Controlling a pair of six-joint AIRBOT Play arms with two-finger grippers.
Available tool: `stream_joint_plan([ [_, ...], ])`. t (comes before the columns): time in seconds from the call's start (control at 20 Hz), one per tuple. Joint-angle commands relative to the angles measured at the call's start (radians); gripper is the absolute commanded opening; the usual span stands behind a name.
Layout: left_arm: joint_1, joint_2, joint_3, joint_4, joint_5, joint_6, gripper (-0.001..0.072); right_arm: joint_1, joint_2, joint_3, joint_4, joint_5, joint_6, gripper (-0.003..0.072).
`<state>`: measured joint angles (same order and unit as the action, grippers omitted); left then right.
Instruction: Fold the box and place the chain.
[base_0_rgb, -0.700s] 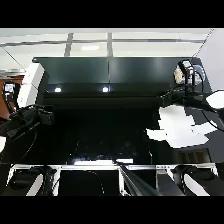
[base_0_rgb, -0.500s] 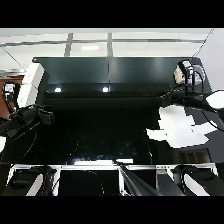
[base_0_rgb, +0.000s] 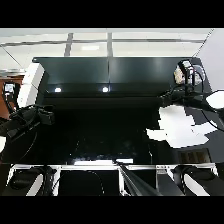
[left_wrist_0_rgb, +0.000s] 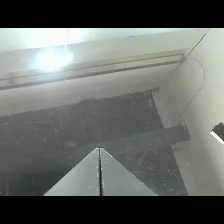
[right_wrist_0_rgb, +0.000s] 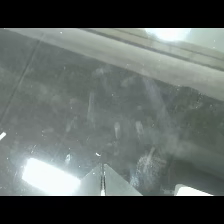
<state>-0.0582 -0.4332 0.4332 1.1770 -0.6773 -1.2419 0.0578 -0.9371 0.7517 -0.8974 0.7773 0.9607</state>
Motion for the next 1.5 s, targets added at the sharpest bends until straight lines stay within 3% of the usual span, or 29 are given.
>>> stream_joint_plan([
  [0.0, 0.000, 0.001, -0.001, 0.000, 0.000, 0.000, 0.0025, 0.000, -0.001, 0.000, 0.010, -0.048, 0.000, 0.0015],
  [0.2, 0.000, 0.001, -0.001, 0.000, 0.005, 0.000, 0.0025, 0.000, -0.001, 0.000, 0.044, -0.051, 0.024, 0.0014],
  [0.4, 0.000, -0.001, -0.001, -0.015, 0.128, 0.000, 0.0025, 0.000, -0.001, 0.000, 0.053, 0.029, 0.031, 0.0017],
  [0.45, 0.000, -0.001, -0.001, -0.017, 0.158, 0.000, 0.0025, 0.000, -0.001, 0.000, 0.035, 0.032, 0.031, 0.0076],
  [0.5, 0.000, -0.001, -0.001, -0.028, 0.182, 0.000, 0.0026, 0.000, -0.001, 0.000, 0.021, 0.032, 0.031, 0.0437],
  [0.55, 0.000, -0.001, -0.001, -0.041, 0.208, 0.000, 0.0025, 0.000, -0.002, 0.000, 0.013, 0.025, 0.031, 0.0720],
  [0.65, 0.000, -0.005, -0.001, -0.046, 0.233, 0.000, 0.0059, -0.005, -0.002, 0.000, -0.060, 0.007, 0.063, 0.0720],
  [0.7, 0.000, -0.010, -0.001, -0.050, 0.229, -0.003, 0.0312, -0.022, -0.002, 0.000, -0.147, -0.021, 0.190, 0.0720],
  [0.75, 0.000, -0.019, -0.002, -0.064, 0.219, -0.006, 0.0720, -0.056, -0.003, 0.002, -0.249, -0.043, 0.341, 0.0720],
  [0.9, 0.000, -0.074, -0.001, -0.068, 0.144, -0.023, 0.0703, -0.271, -0.037, 0.034, -0.513, -0.022, 0.566, 0.0720],
  [1.1, 0.000, -0.176, -0.001, -0.068, 0.040, -0.024, 0.0703, -0.737, -0.160, 0.153, -0.534, -0.011, 0.564, 0.0720],
  [1.2, 0.000, -0.228, -0.001, -0.068, 0.039, -0.042, 0.0703, -0.943, -0.265, 0.237, -0.449, 0.085, 0.496, 0.0720],
  [1.3, 0.000, -0.274, -0.001, -0.080, 0.040, -0.050, 0.0703, -1.084, -0.384, 0.322, -0.239, 0.247, 0.283, 0.0720],
  [1.4, 0.000, -0.311, -0.001, -0.099, 0.040, -0.050, 0.0703, -1.154, -0.513, 0.403, -0.058, 0.484, 0.038, 0.0720],
  [1.45, 0.000, -0.325, -0.001, -0.108, 0.041, -0.050, 0.0703, -1.155, -0.566, 0.430, -0.056, 0.585, -0.023, 0.0720],
])
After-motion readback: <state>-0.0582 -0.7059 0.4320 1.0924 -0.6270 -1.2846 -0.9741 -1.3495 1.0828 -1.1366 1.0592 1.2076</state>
